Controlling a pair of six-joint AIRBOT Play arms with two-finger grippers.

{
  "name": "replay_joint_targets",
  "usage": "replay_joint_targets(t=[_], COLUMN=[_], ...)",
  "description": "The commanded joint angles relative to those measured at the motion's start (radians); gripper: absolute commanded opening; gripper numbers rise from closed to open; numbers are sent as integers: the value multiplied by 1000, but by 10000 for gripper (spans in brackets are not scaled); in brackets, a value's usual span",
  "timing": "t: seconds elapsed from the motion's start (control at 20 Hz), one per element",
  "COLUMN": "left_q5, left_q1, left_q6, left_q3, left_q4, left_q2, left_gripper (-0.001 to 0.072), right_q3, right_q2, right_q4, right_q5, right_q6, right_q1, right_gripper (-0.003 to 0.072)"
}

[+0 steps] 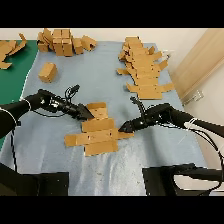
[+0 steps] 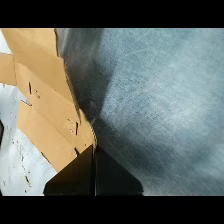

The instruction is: Fold the box.

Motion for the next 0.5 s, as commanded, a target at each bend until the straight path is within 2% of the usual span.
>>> replay_joint_targets(t=[0.0, 0.05, 0.25, 0.3, 0.35, 0.45], left_q5=[-5, -5, -5, -4, -5, -4], left_q1=[-12, -11, -11, -11, -11, -11], left_q6=[12, 16, 48, 61, 67, 98], left_q3=[24, 24, 23, 23, 23, 24], left_q4=[4, 4, 4, 4, 4, 3], left_q2=[-15, -18, -24, -25, -25, -25], left_gripper=[170, 61, 52, 14, 14, 14], right_q3=[0, 0, 0, 0, 0, 0], right_q2=[0, 0, 0, 0, 0, 0], right_q4=[-8, -9, -9, -8, -8, -9], right_q5=[2, 2, 2, 2, 3, 4], right_q6=[0, 0, 0, 0, 0, 1], right_q1=[1, 1, 1, 1, 1, 0], right_gripper=[2, 2, 2, 3, 21, 268])
